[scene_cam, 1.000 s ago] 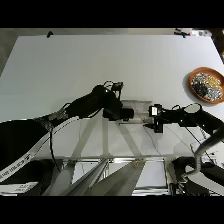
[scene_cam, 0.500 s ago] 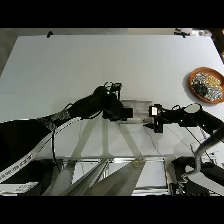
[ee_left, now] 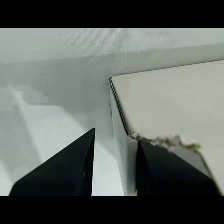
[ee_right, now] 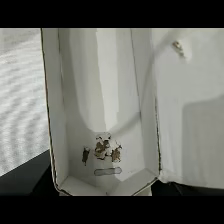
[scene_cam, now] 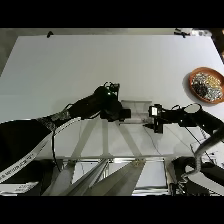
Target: Fold the box and place the chain.
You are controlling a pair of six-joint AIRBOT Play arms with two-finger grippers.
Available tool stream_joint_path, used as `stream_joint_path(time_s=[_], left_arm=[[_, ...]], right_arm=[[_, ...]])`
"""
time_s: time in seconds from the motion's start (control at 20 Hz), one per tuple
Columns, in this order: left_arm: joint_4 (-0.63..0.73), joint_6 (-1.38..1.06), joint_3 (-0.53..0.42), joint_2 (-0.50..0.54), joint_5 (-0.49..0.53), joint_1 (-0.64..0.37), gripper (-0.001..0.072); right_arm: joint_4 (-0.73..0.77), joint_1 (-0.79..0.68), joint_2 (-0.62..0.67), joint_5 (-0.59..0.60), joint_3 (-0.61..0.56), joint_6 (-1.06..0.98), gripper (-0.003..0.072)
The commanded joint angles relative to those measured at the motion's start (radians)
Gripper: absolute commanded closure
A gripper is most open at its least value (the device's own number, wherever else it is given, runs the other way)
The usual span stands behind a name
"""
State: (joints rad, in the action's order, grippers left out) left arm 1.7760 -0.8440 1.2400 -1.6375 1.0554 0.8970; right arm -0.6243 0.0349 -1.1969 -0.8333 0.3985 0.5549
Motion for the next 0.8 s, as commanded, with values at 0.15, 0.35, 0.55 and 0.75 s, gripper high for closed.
stream_joint_path(time_s=[0.15, 0.35, 0.55, 0.75], left_arm=[[-0.017, 0.011, 0.001, -0.003, 0.001, 0.000, 0.0463], [0.014, 0.003, 0.001, -0.032, -0.001, 0.007, 0.0463], [0.015, 0.003, 0.001, -0.040, -0.018, 0.014, 0.0610], [0.014, -0.005, 0.002, -0.040, -0.019, 0.014, 0.0707]], right_arm=[[0.000, -0.001, 0.000, 0.000, 0.001, 0.000, 0.0250], [0.000, -0.001, 0.000, 0.000, 0.000, 0.000, 0.0250], [0.000, -0.001, 0.000, 0.000, 0.000, 0.000, 0.0250], [0.000, -0.001, 0.000, 0.000, 0.000, 0.000, 0.0250]])
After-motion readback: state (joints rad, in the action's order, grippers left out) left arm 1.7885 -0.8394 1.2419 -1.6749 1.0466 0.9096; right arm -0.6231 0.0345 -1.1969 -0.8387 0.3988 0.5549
